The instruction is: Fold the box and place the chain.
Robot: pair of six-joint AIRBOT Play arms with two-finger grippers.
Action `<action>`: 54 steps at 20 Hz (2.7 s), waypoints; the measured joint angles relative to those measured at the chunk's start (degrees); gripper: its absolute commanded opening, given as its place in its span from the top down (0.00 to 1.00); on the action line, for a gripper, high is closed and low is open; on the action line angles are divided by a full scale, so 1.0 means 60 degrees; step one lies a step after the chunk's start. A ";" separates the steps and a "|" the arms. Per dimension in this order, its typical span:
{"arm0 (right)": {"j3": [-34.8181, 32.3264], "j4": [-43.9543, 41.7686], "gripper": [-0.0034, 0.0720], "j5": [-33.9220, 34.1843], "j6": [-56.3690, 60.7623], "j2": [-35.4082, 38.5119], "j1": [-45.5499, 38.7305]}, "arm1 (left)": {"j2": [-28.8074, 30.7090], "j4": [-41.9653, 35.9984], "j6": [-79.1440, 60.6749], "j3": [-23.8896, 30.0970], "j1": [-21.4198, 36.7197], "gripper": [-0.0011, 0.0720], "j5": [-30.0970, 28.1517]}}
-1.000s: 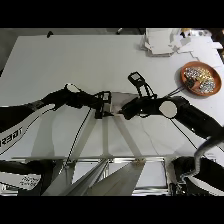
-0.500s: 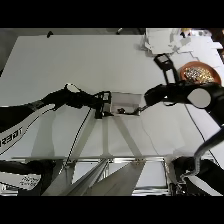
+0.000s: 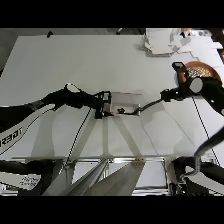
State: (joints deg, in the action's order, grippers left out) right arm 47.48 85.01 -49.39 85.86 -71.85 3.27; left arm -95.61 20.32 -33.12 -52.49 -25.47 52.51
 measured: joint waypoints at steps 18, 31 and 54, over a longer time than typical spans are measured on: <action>-0.0007 0.0047 0.66 0.1501 0.0441 -0.1239 -0.0131 | 0.0000 0.0004 -0.0004 0.0000 0.0000 0.70 0.0000; -0.0018 0.0058 0.93 0.0918 0.0208 -0.0419 -0.0124 | 0.0000 0.0000 -0.0004 0.0000 0.0000 0.70 0.0004; -0.0022 -0.3377 0.93 0.1421 -0.0637 0.5555 0.5202 | 0.0000 0.0000 0.0000 0.0000 0.0000 0.70 0.0004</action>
State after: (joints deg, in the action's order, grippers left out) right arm 47.35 64.75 -40.86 82.04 -38.52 34.48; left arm -95.61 20.32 -33.12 -52.49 -25.47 52.53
